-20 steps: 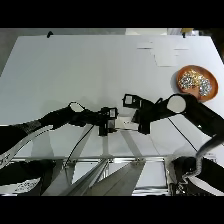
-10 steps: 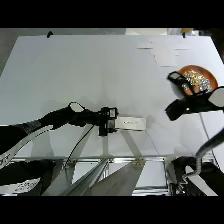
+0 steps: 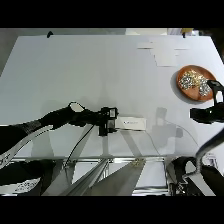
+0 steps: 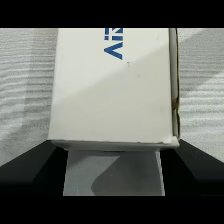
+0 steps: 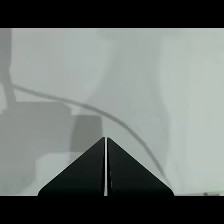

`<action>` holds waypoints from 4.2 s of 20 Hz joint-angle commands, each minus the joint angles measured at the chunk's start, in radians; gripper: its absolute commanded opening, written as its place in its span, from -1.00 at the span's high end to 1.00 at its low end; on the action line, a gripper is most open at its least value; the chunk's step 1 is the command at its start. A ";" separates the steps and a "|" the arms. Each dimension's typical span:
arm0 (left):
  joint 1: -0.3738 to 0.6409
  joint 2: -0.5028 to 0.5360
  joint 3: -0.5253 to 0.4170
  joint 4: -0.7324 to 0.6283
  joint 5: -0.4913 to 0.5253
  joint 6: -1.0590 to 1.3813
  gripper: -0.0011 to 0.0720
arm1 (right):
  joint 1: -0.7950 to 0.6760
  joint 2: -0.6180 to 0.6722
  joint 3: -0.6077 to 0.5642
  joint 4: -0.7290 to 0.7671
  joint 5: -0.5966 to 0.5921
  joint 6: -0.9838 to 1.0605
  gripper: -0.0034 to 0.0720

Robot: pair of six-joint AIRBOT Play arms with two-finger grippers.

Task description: Fold the box and place the chain.

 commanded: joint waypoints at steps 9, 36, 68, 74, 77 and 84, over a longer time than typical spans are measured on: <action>0.000 0.001 0.000 0.000 0.000 0.000 0.41 | -0.019 0.002 -0.002 -0.012 0.006 0.024 0.86; 1.038 0.711 0.000 1.004 0.023 -1.551 0.95 | -0.019 0.002 -0.002 -0.012 0.006 0.024 0.86; 1.116 0.651 -0.001 1.180 -0.399 -1.780 -0.93 | -0.019 0.002 -0.002 -0.012 0.006 0.024 0.86; 0.989 0.989 -0.001 1.179 -0.521 -1.780 -0.93 | -0.019 0.002 -0.002 -0.012 0.006 0.024 0.86; 0.984 1.094 -0.001 1.179 -0.603 -1.781 -0.93 | -0.019 0.002 -0.002 -0.012 0.006 0.024 0.86; 0.922 1.177 -0.002 1.180 -0.683 -1.815 -0.93 | -0.019 0.002 -0.002 -0.012 0.006 0.024 0.86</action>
